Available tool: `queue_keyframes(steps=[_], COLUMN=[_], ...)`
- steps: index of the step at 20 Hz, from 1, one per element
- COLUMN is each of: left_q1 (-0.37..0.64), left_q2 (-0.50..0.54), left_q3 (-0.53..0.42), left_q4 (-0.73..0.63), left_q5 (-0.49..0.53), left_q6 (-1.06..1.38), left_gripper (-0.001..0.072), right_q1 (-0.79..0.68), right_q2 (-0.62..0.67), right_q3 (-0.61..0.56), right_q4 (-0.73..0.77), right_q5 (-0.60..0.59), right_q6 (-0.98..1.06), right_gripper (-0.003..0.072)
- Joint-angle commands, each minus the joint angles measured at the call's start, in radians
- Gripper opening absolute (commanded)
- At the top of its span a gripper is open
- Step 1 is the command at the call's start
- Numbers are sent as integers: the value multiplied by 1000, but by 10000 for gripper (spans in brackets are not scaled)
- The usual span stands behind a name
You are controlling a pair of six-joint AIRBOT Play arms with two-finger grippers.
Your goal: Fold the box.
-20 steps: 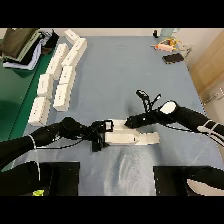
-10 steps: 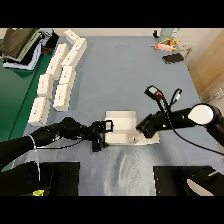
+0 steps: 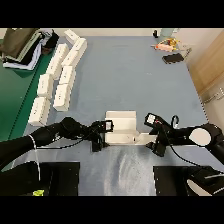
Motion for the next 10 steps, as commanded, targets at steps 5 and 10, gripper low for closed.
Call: queue_keyframes(steps=[5, 10], left_q1=[0, 0], left_q2=[0, 0], left_q3=[0, 0], left_q4=[0, 0], left_q5=[0, 0], left_q6=[0, 0], left_gripper=[413, 413], right_q1=[110, 111], right_q2=[-146, -157], right_q3=[-18, -3], right_q4=[-19, -21], right_q5=[-214, -281], right_q6=[-129, -130], right_gripper=[581, 510])
